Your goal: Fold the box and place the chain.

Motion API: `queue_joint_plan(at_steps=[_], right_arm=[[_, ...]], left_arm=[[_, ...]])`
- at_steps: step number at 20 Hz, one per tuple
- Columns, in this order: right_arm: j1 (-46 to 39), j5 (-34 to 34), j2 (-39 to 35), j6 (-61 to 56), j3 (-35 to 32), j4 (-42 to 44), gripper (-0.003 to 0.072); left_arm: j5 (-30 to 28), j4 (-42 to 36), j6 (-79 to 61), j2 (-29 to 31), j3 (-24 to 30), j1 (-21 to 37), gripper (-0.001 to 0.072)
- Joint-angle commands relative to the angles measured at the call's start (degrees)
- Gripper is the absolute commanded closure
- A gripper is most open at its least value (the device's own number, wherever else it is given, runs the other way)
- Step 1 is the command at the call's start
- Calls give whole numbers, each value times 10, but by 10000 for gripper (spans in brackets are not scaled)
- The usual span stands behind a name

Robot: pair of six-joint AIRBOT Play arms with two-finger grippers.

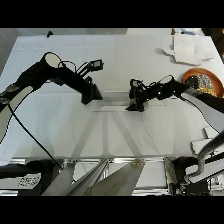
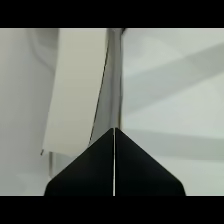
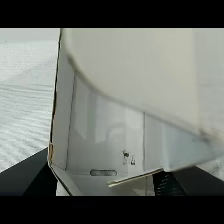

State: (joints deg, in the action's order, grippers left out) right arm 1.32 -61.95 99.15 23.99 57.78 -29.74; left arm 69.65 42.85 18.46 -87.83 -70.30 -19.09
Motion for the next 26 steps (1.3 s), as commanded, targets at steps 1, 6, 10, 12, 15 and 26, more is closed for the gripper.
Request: queue_joint_plan(at_steps=[1, 6, 10, 12, 15, 26], right_arm=[[0, 0, 0, 0, 1, 0, 168], [0, 0, 0, 0, 1, 0, 168], [0, 0, 0, 0, 1, 0, 168], [0, 0, 0, 0, 1, 0, 168], [0, 0, 0, 0, 1, 0, 168], [0, 0, 0, 0, 1, 0, 168]], left_arm=[[-179, -31, 60, -1, 0, -8, 701], [-266, -38, 106, -38, 0, -7, 701], [-232, -38, 131, -90, 0, -10, 702], [-222, -39, 131, -112, 0, -10, 701], [-222, -43, 131, -128, 0, -10, 701], [-97, -42, 124, 18, -1, 73, 700]])
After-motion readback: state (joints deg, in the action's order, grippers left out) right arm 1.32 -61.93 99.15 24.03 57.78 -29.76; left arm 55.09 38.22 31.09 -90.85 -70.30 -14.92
